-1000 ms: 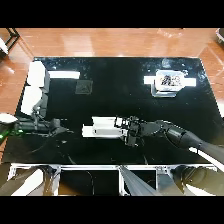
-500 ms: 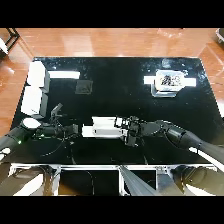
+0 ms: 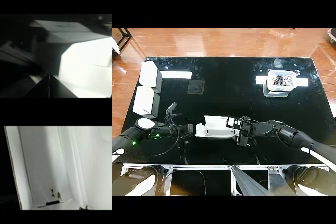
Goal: Fold the box and place the chain.
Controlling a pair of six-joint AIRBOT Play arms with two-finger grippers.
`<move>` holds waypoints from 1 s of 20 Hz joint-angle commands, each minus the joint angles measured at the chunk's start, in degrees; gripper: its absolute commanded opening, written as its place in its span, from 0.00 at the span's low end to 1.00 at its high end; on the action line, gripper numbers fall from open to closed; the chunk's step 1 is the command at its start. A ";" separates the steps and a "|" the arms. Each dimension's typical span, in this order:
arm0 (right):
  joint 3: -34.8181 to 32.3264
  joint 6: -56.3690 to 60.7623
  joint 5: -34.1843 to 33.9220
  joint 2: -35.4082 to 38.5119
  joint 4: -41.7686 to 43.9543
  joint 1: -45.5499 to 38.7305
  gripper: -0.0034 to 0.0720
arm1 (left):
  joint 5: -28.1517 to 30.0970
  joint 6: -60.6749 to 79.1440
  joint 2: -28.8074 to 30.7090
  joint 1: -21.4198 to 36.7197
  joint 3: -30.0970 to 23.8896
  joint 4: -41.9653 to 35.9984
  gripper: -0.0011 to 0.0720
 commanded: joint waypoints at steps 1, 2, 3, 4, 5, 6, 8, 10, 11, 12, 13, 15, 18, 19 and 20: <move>-0.02 0.02 0.02 0.02 0.00 0.00 0.38 | -3.08 2.43 0.02 -0.26 1.18 -3.63 0.07; -0.02 0.02 0.02 0.02 0.00 0.00 0.38 | -4.15 2.40 0.02 -0.24 1.75 -3.63 0.16; -0.02 0.02 0.02 0.02 0.00 0.00 0.38 | -5.11 2.40 0.04 -0.24 2.32 -3.63 0.16; -0.02 0.02 0.02 0.02 0.00 0.00 0.38 | -5.57 2.40 0.04 -0.24 2.75 -3.63 0.19; -0.02 0.02 0.02 0.02 0.00 0.00 0.38 | -5.86 2.38 0.04 -0.24 3.06 -3.69 0.25; -0.02 0.02 0.02 0.02 0.00 0.00 0.38 | -6.19 2.38 0.04 -0.24 3.26 -3.67 0.25; -0.02 0.02 0.02 0.02 0.00 0.00 0.38 | -7.39 2.38 0.04 -0.24 3.32 -4.00 0.25; -0.02 0.02 0.02 0.02 0.00 0.00 0.38 | -8.66 2.40 0.04 -0.28 3.32 -4.79 0.44; -0.02 0.02 0.04 0.02 0.00 0.00 0.38 | -9.18 2.40 0.04 -0.28 3.32 -5.49 0.46; -0.02 0.02 0.02 0.02 0.00 0.00 0.38 | -9.60 2.40 0.04 -0.28 3.32 -5.88 0.46; -0.02 0.02 0.04 0.02 0.00 0.00 0.38 | -9.94 2.43 0.04 -0.28 3.32 -6.16 0.46; -0.02 0.02 0.04 0.04 0.00 0.00 0.38 | -10.51 2.43 0.04 -0.28 3.32 -6.91 0.46; -0.02 0.02 0.02 0.04 0.00 0.00 0.38 | -10.75 2.47 0.04 -0.28 3.32 -8.20 0.46; -0.02 0.02 0.04 0.02 0.00 0.00 0.38 | -10.97 2.69 0.04 -0.28 3.32 -8.59 0.46; -0.02 0.02 0.04 0.02 0.00 0.00 0.38 | -11.28 2.86 0.04 -0.28 3.32 -8.76 0.51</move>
